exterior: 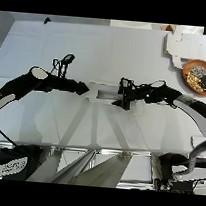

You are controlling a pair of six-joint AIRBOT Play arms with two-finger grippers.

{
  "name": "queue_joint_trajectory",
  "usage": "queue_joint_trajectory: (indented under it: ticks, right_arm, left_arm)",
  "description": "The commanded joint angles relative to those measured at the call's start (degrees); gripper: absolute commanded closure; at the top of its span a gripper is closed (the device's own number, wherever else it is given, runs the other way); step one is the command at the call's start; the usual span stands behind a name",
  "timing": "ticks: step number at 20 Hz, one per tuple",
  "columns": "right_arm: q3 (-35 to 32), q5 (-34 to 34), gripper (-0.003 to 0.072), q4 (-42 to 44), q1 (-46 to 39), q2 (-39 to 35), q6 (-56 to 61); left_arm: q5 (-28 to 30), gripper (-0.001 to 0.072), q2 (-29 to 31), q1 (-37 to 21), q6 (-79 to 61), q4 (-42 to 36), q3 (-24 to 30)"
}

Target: Fold the box and place the chain.

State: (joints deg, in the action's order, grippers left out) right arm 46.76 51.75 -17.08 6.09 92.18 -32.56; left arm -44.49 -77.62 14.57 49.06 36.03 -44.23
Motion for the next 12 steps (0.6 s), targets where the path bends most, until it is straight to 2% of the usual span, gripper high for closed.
queue_joint_trajectory:
  ticks: [1, 6, 8, 12]
  right_arm:
    - [0.02, -0.13, 0.0251, 0.37, 0.02, -0.04, 0.13]
    - [0.02, -0.13, 0.0251, 0.37, 0.02, -0.04, 0.13]
    - [0.02, -0.13, 0.0251, 0.37, 0.02, -0.04, 0.13]
    - [0.02, -0.13, 0.0251, 0.37, 0.02, -0.04, 0.13]
  left_arm:
    - [-1.9, 0.0145, 1.09, 0.04, 1.46, 0.35, -0.07]
    - [-4.74, 0.0121, 0.9, 0.2, 4.33, -0.37, -0.07]
    - [-4.52, 0.0056, 0.63, 0.5, 6.84, -0.39, -0.07]
    - [-2.91, 0.0065, -0.07, 3.04, 8.31, -0.44, -0.07]
